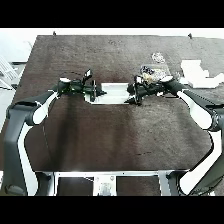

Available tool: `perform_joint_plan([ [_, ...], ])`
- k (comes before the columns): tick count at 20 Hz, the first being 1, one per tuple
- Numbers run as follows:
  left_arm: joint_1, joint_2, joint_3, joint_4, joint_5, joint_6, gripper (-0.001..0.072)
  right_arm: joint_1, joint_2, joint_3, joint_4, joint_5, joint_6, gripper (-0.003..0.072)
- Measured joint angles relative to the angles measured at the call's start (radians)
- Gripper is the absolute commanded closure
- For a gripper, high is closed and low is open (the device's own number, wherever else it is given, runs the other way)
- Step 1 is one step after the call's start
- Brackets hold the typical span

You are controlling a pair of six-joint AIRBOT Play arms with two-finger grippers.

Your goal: Fold the box and place the chain.

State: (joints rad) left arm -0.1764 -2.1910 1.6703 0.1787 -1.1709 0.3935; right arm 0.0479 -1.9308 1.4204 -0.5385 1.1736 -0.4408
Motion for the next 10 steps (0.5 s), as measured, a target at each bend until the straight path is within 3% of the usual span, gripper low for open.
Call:
perform_joint_plan([
  [10, 0.000, 0.000, 0.000, 0.000, 0.000, 0.000, 0.0688, 0.008, -0.056, 0.047, 0.029, 0.031, -0.017, 0.0049],
])
